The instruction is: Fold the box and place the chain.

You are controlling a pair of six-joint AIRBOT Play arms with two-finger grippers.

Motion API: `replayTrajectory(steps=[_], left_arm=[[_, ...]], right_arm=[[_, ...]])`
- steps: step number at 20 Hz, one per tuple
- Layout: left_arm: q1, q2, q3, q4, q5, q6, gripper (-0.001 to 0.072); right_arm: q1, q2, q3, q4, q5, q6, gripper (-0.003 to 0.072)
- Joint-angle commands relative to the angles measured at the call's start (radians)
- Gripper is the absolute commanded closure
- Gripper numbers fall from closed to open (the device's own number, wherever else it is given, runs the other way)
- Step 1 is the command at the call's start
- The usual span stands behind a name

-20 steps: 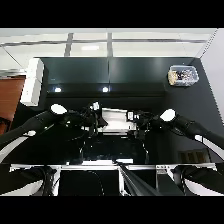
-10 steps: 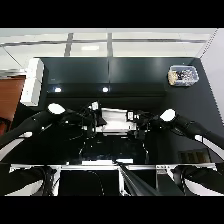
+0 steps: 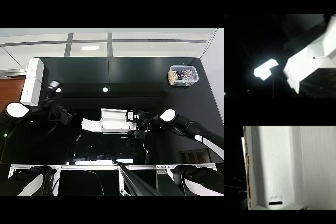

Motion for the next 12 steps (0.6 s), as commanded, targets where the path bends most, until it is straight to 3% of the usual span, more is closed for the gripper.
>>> replayTrajectory(steps=[1, 3, 5, 12], left_arm=[[0.183, -0.130, -0.037, -0.103, -0.217, -0.360, 0.0685], [0.195, -0.244, -0.039, -0.168, -0.248, -0.334, 0.0686], [0.156, -0.327, -0.034, -0.182, -0.207, -0.335, 0.0685], [-0.116, -0.479, 0.097, -0.259, -0.201, -0.290, 0.0685]], right_arm=[[0.000, 0.000, 0.001, 0.000, 0.000, 0.000, 0.0682], [0.000, 0.000, 0.001, 0.000, 0.000, 0.000, 0.0682], [0.000, 0.000, 0.001, 0.000, 0.000, 0.000, 0.0682], [0.000, 0.000, 0.001, 0.000, 0.000, 0.000, 0.0682]])
